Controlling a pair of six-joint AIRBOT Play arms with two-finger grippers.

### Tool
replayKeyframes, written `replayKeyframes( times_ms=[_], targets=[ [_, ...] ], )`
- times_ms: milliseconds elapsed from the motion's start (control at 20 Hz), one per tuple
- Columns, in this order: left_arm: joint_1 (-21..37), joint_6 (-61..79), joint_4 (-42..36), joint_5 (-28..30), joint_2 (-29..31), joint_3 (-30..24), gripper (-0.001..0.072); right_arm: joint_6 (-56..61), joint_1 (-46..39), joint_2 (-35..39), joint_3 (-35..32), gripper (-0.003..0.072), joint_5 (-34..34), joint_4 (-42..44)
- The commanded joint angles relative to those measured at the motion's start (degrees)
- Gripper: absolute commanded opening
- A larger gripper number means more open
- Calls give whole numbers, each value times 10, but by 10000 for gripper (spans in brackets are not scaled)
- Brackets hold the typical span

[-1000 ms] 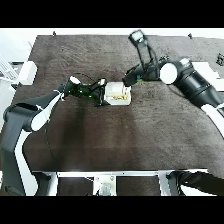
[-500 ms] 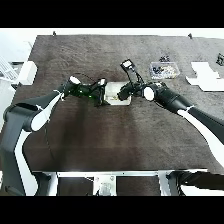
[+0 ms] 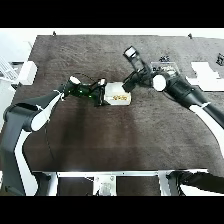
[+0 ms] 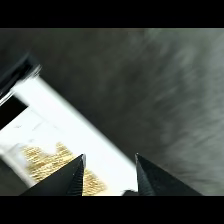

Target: Fold the box and place the chain.

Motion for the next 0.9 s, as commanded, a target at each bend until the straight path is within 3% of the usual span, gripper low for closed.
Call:
replayKeyframes(
  times_ms=[0,150,350,650,850],
  targets=[
    [0,0,0,0,0,0,357,-106,-48,16,36,378,11,66],
    [0,0,0,0,0,0,357,-283,-108,2,41,370,14,264],
    [0,0,0,0,0,0,357,-478,-174,-54,41,361,110,486],
    [0,0,0,0,0,0,357,-515,-176,-150,74,360,176,509],
    [0,0,0,0,0,0,357,-518,-172,-168,84,360,208,509]
  ],
)
